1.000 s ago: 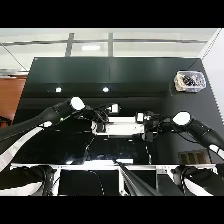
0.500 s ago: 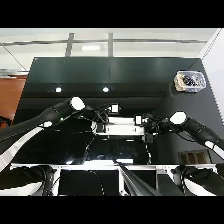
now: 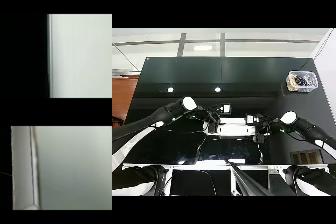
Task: Fold the box and place the chain.
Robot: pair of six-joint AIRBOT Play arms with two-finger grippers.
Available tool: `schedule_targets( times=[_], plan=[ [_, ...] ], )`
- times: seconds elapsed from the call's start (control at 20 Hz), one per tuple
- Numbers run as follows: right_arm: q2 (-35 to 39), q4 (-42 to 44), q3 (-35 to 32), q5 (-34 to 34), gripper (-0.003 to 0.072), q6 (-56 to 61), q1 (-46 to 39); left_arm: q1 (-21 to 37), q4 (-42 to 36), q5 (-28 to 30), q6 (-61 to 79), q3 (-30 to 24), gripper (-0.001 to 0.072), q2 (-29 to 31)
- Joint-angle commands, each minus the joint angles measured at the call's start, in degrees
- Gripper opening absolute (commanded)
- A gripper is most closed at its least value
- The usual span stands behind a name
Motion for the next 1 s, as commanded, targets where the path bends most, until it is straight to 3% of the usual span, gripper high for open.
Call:
schedule_targets(
  times=[0.0, 0.95],
  plan=[
    [-0.22, -0.07, 0.04, -0.02, 0.0708, 0.50, -0.02, -0.02, -0.04, -0.22, 0.02, -0.02, 0.0028, 0.04],
    [-1.16, -0.20, 0.07, 2.19, 0.0708, 0.61, -1.27, -0.02, 0.22, -0.15, 0.04, -0.02, 0.0028, 0.04]
  ],
)
